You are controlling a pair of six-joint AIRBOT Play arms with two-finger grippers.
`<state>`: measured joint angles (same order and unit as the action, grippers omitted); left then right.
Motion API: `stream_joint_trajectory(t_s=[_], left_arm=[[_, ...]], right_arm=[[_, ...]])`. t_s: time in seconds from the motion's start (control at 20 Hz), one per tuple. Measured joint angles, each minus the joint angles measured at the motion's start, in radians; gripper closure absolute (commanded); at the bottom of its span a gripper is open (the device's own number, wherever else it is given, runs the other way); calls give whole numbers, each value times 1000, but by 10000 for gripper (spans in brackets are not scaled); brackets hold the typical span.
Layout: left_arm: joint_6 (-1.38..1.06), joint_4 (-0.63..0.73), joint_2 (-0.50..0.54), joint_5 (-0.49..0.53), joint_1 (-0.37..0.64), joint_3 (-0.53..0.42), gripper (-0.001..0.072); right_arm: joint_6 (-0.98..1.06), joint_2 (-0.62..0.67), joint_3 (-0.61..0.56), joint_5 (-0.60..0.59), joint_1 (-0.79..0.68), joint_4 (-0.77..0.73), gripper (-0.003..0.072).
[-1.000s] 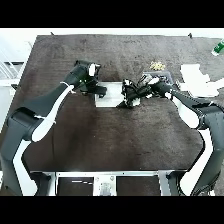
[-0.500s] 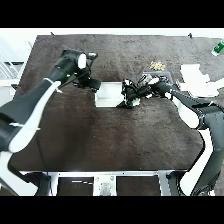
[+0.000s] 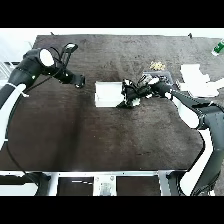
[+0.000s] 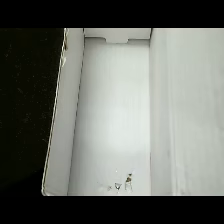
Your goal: Fold the box and place the chain.
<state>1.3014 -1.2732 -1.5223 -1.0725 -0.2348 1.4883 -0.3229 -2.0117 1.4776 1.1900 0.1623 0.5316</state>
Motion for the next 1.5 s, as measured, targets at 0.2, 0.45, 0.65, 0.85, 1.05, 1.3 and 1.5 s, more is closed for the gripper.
stream_joint_trajectory(t_s=[0.2,0.45,0.65,0.85,1.05,1.3,1.5], left_arm=[[-53,31,13,113,18,-14,-3],[-430,250,18,169,36,-63,-3],[-904,683,16,156,120,-176,-3],[-1214,917,-40,106,200,-257,-2],[-1357,987,-159,70,230,-212,-2],[-1401,949,-340,-39,240,-11,-3],[-1420,869,-441,-126,230,80,-5]], right_arm=[[0,0,0,0,0,0,109],[0,0,0,0,0,0,109],[0,0,0,0,0,0,109],[0,0,0,0,0,0,108],[0,0,0,0,0,0,108],[0,0,0,0,0,0,108],[0,0,0,0,0,0,109]])
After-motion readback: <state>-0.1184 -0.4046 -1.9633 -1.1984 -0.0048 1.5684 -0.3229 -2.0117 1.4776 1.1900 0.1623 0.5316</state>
